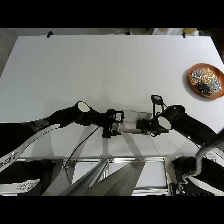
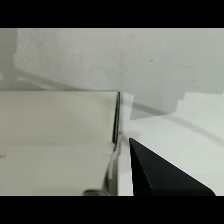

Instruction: Fold the box and place the chain.

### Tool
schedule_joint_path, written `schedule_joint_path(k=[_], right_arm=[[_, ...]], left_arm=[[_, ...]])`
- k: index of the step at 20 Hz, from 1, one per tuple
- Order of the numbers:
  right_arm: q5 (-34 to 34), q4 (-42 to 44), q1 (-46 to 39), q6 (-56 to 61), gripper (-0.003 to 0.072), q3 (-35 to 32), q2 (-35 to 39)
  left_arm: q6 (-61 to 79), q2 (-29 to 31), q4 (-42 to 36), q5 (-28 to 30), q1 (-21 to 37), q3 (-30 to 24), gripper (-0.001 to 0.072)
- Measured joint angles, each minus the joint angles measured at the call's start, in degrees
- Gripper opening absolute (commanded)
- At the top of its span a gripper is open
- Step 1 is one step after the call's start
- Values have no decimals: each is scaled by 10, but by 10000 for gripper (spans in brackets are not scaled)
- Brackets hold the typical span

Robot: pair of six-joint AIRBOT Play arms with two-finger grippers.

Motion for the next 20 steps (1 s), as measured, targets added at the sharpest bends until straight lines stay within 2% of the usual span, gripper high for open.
schedule_joint_path(k=[1,5,7,10,12,14,15,16,19,20], right_arm=[[-3,-7,1,5,388,0,-1],[-23,-22,2,16,391,0,-2],[-30,-24,2,18,280,0,-3],[-36,-26,9,19,254,0,-4],[-36,-28,16,16,165,0,-4],[-33,-32,21,14,149,0,-4],[-31,-33,22,13,33,0,-4],[-25,-35,23,12,19,0,-4],[-16,-37,25,11,21,0,-4],[-14,-38,25,10,110,0,-4]], left_arm=[[0,0,0,0,0,0,314],[0,0,0,-1,0,0,314],[-1,0,0,0,0,0,314],[0,0,0,0,0,0,314],[1,0,1,-1,0,0,314],[1,0,1,-1,0,0,314],[1,0,1,-1,0,0,314],[2,0,1,-1,0,0,314],[2,0,1,-3,0,0,314],[1,0,2,-3,0,0,314]])
